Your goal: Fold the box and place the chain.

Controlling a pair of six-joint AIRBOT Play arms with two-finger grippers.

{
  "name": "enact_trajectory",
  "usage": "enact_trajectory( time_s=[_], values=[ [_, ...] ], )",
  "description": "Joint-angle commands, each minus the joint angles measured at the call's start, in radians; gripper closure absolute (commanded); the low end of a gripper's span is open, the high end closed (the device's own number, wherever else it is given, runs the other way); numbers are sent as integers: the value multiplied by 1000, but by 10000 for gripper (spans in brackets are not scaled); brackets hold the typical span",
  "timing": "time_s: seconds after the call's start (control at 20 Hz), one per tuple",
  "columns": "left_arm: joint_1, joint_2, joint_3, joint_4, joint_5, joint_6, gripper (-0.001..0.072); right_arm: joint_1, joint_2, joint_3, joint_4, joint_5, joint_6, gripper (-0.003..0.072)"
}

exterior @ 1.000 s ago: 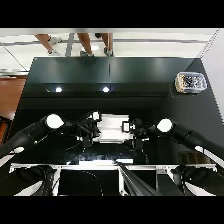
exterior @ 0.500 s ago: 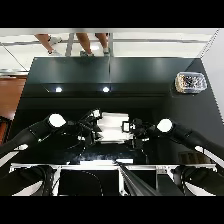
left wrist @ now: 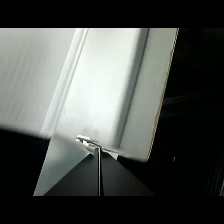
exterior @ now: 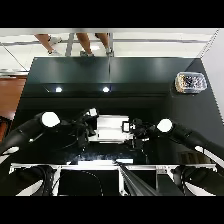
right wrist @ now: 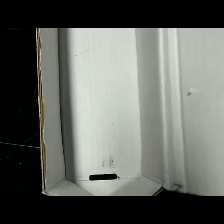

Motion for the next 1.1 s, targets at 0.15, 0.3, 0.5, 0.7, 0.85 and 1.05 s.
enact_trajectory(
  time_s=[0.15, 0.3, 0.5, 0.7, 0.85, 1.05],
  values=[
    [280, 151, -3, 305, -219, -544, 682, 0, 0, -1, 0, 0, 0, 557],
    [441, 150, -65, 271, -221, -922, 681, 0, 0, -1, 0, 0, 0, 557],
    [581, 77, -167, -57, -247, -842, 680, 0, 0, -1, 0, 0, 0, 557],
    [564, -71, -187, -251, -240, -713, 682, 0, 0, -1, 0, 1, 0, 557],
    [513, -163, -174, -287, -189, -688, 682, 0, 0, -1, 0, 1, 0, 557],
    [430, -223, -136, -287, -188, -657, 682, 0, 0, -1, 0, 1, 0, 557]
  ],
)
